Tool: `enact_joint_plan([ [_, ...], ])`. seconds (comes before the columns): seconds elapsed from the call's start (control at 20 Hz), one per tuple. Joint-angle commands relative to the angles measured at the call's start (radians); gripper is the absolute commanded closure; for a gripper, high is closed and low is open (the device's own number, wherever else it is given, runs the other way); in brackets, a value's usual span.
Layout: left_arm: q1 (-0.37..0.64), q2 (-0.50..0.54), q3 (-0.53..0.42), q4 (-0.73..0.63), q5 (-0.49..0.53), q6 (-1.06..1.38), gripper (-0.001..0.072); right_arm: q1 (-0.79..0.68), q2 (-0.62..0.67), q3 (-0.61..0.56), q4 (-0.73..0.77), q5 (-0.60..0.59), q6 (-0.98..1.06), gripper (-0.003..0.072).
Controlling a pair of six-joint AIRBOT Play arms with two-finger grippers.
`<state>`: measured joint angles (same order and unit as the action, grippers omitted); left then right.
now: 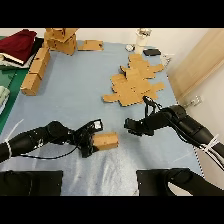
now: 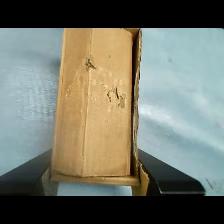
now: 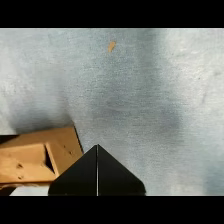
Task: Fold the box.
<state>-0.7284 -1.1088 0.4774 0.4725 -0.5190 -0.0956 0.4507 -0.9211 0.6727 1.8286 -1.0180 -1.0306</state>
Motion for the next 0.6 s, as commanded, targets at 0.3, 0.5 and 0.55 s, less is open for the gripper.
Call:
enact_joint_plan([
  [0.3,0.233,0.120,0.007,0.005,0.240,-0.219,0.0442,0.000,0.000,0.001,0.000,0.008,-0.001,0.0681],
  [0.5,0.548,0.174,0.005,0.173,0.168,-0.296,0.0442,0.000,0.000,0.001,0.000,0.007,-0.003,0.0681],
  [0.55,0.638,0.182,0.005,0.247,0.122,-0.344,0.0442,0.000,0.000,0.001,0.000,0.008,-0.003,0.0681],
])
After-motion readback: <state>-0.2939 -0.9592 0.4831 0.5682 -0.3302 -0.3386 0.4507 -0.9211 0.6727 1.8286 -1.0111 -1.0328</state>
